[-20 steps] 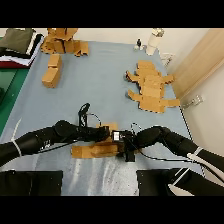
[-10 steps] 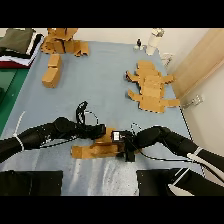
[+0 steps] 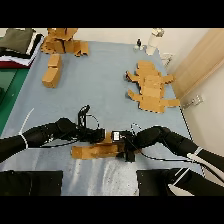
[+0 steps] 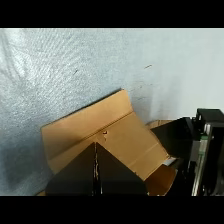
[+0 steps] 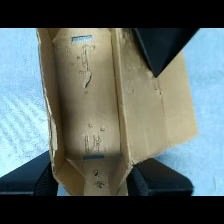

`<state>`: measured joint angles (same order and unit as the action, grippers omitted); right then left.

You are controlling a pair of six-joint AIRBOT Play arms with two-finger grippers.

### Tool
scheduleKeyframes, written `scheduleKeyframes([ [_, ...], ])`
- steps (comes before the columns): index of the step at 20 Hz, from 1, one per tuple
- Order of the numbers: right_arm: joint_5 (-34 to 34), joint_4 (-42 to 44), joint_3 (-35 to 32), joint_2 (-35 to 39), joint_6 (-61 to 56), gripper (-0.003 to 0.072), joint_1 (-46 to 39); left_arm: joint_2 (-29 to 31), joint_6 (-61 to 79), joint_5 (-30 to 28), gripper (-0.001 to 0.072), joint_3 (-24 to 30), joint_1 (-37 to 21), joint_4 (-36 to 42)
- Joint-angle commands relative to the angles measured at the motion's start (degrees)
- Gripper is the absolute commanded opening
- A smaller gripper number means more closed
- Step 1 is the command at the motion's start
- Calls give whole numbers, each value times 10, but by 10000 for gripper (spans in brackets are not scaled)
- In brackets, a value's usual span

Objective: Fold the box.

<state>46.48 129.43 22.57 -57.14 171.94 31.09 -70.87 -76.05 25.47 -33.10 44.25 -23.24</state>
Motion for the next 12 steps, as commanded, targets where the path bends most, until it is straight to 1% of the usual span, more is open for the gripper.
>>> scheduleKeyframes([
  [1,-1,0,0,0,0,479,1,-1,0,9,9,0,-1,-2],
  [3,-1,0,0,0,0,479,1,-1,0,24,10,0,-1,-1],
  [6,-1,0,0,0,0,479,1,0,17,73,10,-1,-20,-2],
  [9,-1,0,0,0,0,479,1,23,67,129,10,-1,-87,-2],
  [12,-1,0,0,0,0,479,1,75,115,158,10,0,-169,-25],
])
